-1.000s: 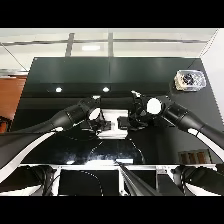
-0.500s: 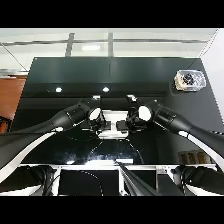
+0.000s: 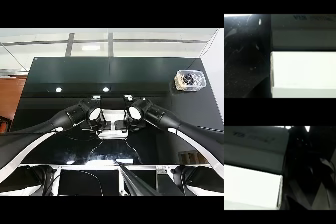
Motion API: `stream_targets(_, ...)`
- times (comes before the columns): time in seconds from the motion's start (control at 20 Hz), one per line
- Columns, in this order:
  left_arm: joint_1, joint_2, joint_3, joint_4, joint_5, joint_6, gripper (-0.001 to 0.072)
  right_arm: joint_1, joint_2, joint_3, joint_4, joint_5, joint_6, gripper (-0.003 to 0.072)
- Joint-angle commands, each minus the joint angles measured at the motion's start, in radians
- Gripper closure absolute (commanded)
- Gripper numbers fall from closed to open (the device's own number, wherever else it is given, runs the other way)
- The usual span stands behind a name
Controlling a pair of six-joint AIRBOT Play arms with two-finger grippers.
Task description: Fold the box and place the chain.
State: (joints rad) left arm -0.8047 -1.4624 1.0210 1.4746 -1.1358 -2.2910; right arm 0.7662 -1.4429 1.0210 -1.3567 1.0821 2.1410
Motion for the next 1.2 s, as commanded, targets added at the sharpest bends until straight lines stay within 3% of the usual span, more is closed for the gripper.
stream_targets(0.0, 0.000, 0.000, 0.000, 0.001, -0.002, 0.002, 0.0679, 0.004, -0.014, 0.015, -0.018, 0.026, 0.029, 0.0453)
stream_targets(0.15, 0.000, 0.000, 0.000, 0.001, -0.003, 0.002, 0.0679, 0.004, -0.016, 0.015, -0.018, 0.024, 0.041, 0.0453)
stream_targets(0.25, 0.000, 0.000, 0.000, 0.000, -0.003, 0.002, 0.0679, 0.004, -0.021, 0.015, -0.017, 0.024, 0.047, 0.0562)
stream_targets(0.3, 0.000, 0.000, 0.000, 0.001, -0.003, 0.002, 0.0680, 0.005, -0.023, 0.015, -0.015, 0.021, 0.062, 0.0570)
stream_targets(0.35, 0.000, 0.000, 0.000, 0.001, -0.003, 0.002, 0.0679, 0.005, -0.023, 0.015, -0.013, 0.016, 0.066, 0.0674)
stream_targets(0.4, 0.000, 0.000, 0.000, 0.001, -0.003, 0.002, 0.0680, 0.005, -0.023, 0.016, -0.013, 0.014, 0.066, 0.0676)
stream_targets(0.7, 0.000, 0.000, 0.000, 0.001, -0.002, 0.002, 0.0680, 0.005, -0.023, 0.028, -0.034, 0.025, 0.061, 0.0665)
stream_targets(0.75, 0.000, 0.000, 0.000, 0.001, -0.002, 0.002, 0.0679, 0.005, -0.023, 0.028, -0.033, 0.025, 0.058, 0.0489)
stream_targets(0.9, 0.000, 0.000, 0.000, 0.001, -0.002, 0.002, 0.0679, 0.005, -0.023, 0.028, -0.033, 0.024, 0.058, 0.0466)
stream_targets(0.95, 0.000, 0.000, 0.000, 0.001, -0.002, 0.002, 0.0680, 0.005, -0.023, 0.028, -0.033, 0.024, 0.058, 0.0484)
stream_targets(1.05, 0.000, 0.000, 0.000, 0.001, -0.002, 0.002, 0.0680, 0.005, -0.023, 0.028, -0.033, 0.024, 0.046, 0.0676)
stream_targets(1.15, 0.000, 0.000, 0.000, 0.001, -0.002, 0.002, 0.0679, 0.005, -0.023, 0.028, -0.032, 0.021, 0.045, 0.0675)
